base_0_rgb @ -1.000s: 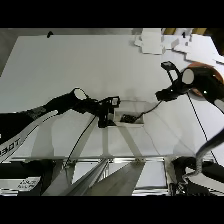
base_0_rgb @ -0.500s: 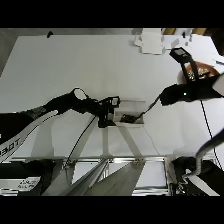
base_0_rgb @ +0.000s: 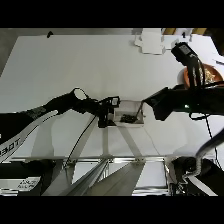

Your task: Fold the box and place the chain.

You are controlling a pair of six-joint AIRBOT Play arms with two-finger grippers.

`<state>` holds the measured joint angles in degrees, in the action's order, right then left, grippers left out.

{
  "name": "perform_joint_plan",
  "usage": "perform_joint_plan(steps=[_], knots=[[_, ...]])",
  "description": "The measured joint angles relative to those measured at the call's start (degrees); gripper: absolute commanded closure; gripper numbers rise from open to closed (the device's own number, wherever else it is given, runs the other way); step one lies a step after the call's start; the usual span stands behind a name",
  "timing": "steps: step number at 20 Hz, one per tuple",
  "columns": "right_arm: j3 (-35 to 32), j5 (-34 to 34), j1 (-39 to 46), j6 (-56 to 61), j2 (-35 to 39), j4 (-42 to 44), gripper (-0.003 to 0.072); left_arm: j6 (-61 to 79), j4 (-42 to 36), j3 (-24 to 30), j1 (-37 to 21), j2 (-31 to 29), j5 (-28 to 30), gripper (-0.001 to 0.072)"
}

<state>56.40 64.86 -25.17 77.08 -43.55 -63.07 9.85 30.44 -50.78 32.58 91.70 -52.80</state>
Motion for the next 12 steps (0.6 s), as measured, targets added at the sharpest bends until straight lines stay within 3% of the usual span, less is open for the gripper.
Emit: perform_joint_plan(steps=[7,9,10,12], knots=[[0.0,-2.3,-3.1,-0.6,-8.7,-0.8,0.0657,0.0,0.0,0.0,0.0,0.0,0.0,0.0373],[0.0,-2.5,-3.3,-1.2,-11.3,-0.9,0.0549,0.0,0.0,0.0,0.0,0.0,0.0,0.0373],[0.0,-2.6,-3.4,-1.7,-12.4,-1.0,0.0546,0.0,0.0,0.0,0.0,0.0,0.0,0.0373],[0.1,-3.1,-3.5,-3.5,-14.2,-1.1,0.0471,0.0,0.0,0.0,0.0,0.0,0.0,0.0373]])
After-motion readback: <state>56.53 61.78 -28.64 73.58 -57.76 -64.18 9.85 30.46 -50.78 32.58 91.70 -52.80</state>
